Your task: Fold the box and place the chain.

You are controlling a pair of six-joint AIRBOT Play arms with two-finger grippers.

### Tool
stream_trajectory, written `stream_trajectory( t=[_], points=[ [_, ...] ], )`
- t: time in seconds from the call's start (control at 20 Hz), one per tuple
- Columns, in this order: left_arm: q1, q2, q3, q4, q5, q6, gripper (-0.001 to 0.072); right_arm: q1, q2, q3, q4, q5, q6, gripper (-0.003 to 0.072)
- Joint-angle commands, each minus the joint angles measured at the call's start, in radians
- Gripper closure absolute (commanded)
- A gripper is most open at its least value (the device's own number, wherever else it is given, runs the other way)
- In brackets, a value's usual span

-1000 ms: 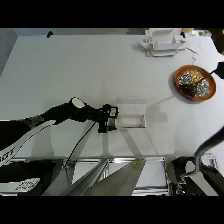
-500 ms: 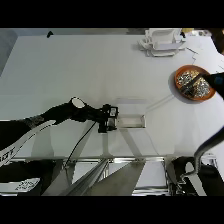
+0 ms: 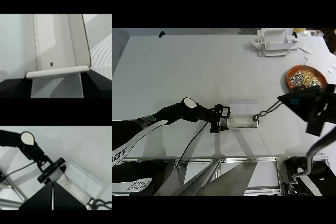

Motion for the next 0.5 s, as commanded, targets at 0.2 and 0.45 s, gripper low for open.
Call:
stream_trajectory(
  t=[0.2,0.45],
  points=[
    [0.001,0.0,0.0,0.0,0.0,0.0,0.057,0.071,-0.039,-0.116,-0.031,-0.08,0.002,0.0672],
    [0.001,0.0,0.0,0.0,0.0,0.0,0.057,0.071,-0.07,-0.255,-0.107,-0.107,0.002,0.0671]
  ],
)
